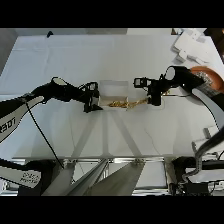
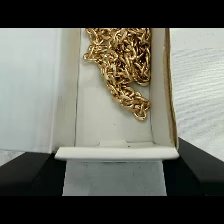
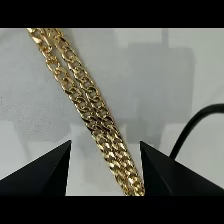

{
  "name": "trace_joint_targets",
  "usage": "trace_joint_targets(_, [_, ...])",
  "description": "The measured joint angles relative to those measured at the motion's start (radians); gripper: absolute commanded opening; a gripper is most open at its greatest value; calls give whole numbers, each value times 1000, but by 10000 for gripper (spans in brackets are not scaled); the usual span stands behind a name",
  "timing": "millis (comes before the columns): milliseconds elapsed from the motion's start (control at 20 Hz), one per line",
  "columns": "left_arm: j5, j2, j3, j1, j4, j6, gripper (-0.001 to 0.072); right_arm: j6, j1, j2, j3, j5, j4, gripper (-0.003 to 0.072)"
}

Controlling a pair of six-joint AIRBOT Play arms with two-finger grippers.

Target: Fold the box and place the chain.

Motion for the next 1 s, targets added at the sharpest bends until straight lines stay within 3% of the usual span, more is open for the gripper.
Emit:
trace_joint_targets(150, [0, 0, 0, 0, 0, 0, 14, -1, 3, -14, 0, -18, 5, 246])
trace_joint_targets(300, [0, 0, 0, 0, 0, 0, 14, 1, 4, -19, 1, -21, 10, 12])
trace_joint_targets(650, [0, 0, 0, 0, 0, 0, 14, 79, 5, 3, -1, 27, 7, 10])
trace_joint_targets(1000, [0, 0, 0, 0, 0, 0, 14, 147, 26, 163, 0, 15, 116, 10])
